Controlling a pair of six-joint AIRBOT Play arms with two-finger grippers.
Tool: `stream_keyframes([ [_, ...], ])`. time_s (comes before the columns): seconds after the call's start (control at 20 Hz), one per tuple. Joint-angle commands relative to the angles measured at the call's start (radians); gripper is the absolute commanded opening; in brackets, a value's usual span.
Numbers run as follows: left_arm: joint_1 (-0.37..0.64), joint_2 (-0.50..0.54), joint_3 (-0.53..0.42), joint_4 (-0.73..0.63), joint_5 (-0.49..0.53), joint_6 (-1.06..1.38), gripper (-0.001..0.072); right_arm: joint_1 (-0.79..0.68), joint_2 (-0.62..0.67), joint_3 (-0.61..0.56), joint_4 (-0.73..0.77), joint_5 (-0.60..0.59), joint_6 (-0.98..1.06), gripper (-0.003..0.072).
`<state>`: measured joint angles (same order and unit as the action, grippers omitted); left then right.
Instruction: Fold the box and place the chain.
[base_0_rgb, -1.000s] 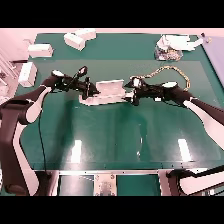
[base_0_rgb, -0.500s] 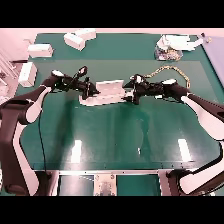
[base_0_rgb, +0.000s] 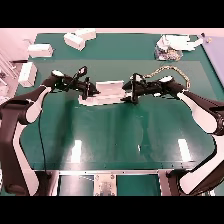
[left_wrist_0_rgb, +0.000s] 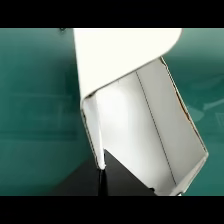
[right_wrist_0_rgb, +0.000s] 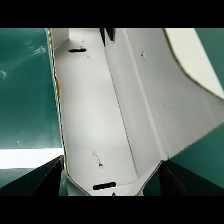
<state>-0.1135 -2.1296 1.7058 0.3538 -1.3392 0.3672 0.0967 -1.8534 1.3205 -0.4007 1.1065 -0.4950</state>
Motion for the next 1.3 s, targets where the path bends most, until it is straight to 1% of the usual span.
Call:
stream_keyframes([
  [0.0,0.000,0.001,0.000,-0.002,0.003,0.000,0.0018,0.000,-0.009,0.010,-0.056,0.057,0.062,0.0687],
  [0.3,0.000,0.001,0.000,-0.002,0.003,0.000,0.0018,0.016,-0.026,0.012,-0.056,0.058,0.039,0.0686],
  [0.55,0.000,0.001,0.000,-0.002,0.003,0.000,0.0017,0.019,-0.038,0.035,-0.053,0.055,0.039,0.0686],
  [0.85,0.000,0.001,0.000,-0.002,0.003,0.000,0.0018,0.045,-0.099,0.092,-0.057,0.067,0.043,0.0686],
  [1.25,0.000,0.001,0.000,-0.002,0.003,0.000,0.0018,0.044,-0.134,0.135,-0.092,0.076,0.047,0.0685],
])
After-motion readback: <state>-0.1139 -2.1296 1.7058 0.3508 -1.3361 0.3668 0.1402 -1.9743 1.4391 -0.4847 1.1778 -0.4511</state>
